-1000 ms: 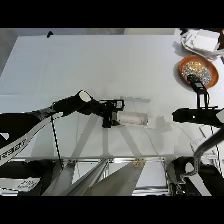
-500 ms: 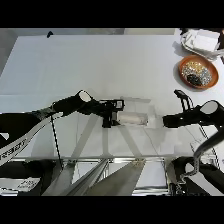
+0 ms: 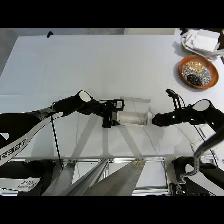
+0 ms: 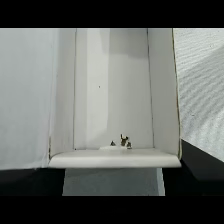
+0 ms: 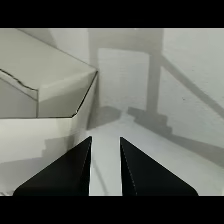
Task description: Fold the box and place the chain.
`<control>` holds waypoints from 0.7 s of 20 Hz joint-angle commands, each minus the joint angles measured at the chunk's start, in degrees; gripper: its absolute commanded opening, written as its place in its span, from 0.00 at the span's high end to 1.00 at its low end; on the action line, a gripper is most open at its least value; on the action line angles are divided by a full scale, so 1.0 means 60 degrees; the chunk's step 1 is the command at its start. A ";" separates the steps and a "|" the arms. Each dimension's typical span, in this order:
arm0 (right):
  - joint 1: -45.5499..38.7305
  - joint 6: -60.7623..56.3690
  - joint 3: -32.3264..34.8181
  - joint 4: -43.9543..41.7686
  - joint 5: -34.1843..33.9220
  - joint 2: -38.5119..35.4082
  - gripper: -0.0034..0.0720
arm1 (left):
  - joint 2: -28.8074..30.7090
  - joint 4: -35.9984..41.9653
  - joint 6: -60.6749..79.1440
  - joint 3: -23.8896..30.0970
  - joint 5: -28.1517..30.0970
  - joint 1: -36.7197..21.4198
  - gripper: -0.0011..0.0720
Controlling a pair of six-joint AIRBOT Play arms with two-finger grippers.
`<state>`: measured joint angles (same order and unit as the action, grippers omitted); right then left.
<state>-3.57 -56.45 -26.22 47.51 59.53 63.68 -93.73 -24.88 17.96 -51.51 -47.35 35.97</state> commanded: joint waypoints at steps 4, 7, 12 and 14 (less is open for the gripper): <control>0.0029 0.0248 -0.0095 -0.0404 0.0386 -0.0834 0.68 | 0.0000 0.0000 0.0004 0.0000 -0.0004 -0.0004 0.61; 0.0029 0.0240 -0.0299 -0.0415 0.0634 -0.1319 0.68 | 0.0000 0.0000 0.0004 0.0000 0.0000 -0.0004 0.61; 0.0514 -0.0124 -0.0299 -0.0459 0.0477 -0.1235 0.50 | 0.0000 0.0000 0.0004 0.0000 0.0000 -0.0004 0.61; 0.0874 -0.0423 -0.0299 -0.0339 0.0036 -0.1020 0.50 | 0.0000 0.0000 0.0004 0.0000 0.0000 -0.0004 0.61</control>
